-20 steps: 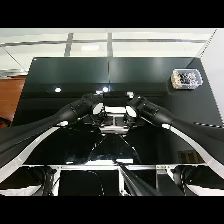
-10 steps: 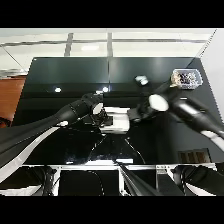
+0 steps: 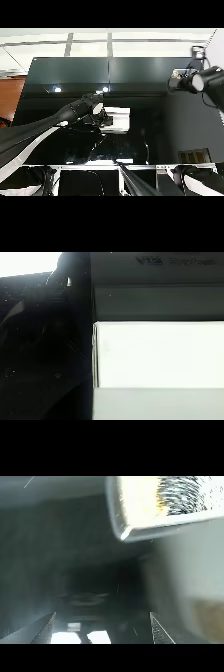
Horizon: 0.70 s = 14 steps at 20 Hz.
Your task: Fold the box and place the chain.
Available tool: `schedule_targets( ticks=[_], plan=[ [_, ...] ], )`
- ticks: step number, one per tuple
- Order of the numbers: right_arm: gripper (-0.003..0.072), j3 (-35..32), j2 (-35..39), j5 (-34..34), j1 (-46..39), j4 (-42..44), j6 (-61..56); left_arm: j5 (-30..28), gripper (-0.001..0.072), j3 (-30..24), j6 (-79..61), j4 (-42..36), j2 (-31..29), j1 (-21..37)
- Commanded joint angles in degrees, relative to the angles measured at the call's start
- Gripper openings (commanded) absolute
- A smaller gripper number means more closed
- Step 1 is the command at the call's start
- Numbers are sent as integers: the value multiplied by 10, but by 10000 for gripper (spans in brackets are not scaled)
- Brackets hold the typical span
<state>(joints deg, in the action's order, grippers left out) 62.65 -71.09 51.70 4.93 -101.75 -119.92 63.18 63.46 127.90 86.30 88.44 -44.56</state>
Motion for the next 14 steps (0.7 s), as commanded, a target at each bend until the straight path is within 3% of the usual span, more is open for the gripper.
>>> schedule_targets(
  ticks=[1,3,6,7,14],
  plan=[
    [710,105,-116,-26,-126,188,-62,-2,26,0,-2,1,0,0],
    [710,205,-199,37,-157,252,-72,-2,27,0,-2,0,0,0],
    [708,330,-295,119,-177,253,-91,2,27,0,-2,0,0,0],
    [624,357,-318,132,-180,255,-98,3,27,0,-2,0,0,0],
    [599,383,-375,101,-184,289,-127,3,27,0,-2,0,0,0]
  ],
)
